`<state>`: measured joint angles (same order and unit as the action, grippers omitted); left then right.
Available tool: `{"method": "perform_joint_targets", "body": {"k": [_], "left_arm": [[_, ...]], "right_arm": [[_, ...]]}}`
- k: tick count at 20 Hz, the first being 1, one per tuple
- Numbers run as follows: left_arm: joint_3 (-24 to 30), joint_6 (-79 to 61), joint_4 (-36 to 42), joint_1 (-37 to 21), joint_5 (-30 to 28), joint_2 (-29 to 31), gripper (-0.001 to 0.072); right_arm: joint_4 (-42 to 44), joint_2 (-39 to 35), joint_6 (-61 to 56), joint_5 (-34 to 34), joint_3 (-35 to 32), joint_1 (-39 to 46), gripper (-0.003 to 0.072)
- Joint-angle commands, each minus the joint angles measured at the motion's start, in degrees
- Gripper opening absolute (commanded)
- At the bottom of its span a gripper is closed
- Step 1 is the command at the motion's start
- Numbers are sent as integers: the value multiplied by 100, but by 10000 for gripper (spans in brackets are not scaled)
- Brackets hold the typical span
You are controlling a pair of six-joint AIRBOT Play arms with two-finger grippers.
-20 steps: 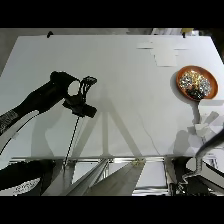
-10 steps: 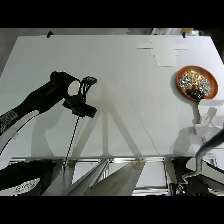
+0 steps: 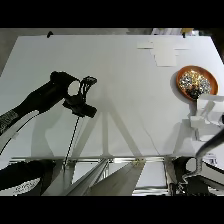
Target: Fold the box and place the chain.
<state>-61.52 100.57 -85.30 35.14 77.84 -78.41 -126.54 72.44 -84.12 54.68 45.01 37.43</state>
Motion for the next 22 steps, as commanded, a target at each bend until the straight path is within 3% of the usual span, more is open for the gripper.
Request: {"method": "perform_joint_targets", "body": {"k": [1, 4, 6, 10, 14, 18, 19, 20, 21, 22], "left_arm": [[2, -2, 0, -2, -2, 4, 10], [2, -2, 0, -2, 0, 4, 10], [2, -2, 0, -2, 0, 4, 10], [2, -4, 0, -2, -2, 4, 10], [2, -4, 50, -2, -7, 4, 10], [2, -758, 85, -2, -944, 0, 20], [2, -1069, 236, -2, -1241, -11, 99], [2, -1519, 599, -20, -1545, -33, 229], [2, -2208, 1209, -44, -1904, -74, 305], [2, -3058, 1993, -72, -2144, -133, 331]], "right_arm": [[1578, -570, 372, 765, -2, -625, 14], [3265, -1327, 697, 866, -398, -1121, 14], [3845, -2006, 708, 741, -870, -1572, 14], [4572, -3368, 632, 702, -1786, -2570, 14], [4835, -4105, 385, 774, -2107, -3340, 14], [4916, -4135, 289, 782, -2109, -3803, 15], [4918, -4135, 289, 782, -2109, -3901, 15], [4922, -4135, 289, 785, -2109, -4002, 15], [4922, -4135, 291, 793, -2109, -4089, 15], [4920, -4135, 293, 793, -2109, -4166, 15]]}}
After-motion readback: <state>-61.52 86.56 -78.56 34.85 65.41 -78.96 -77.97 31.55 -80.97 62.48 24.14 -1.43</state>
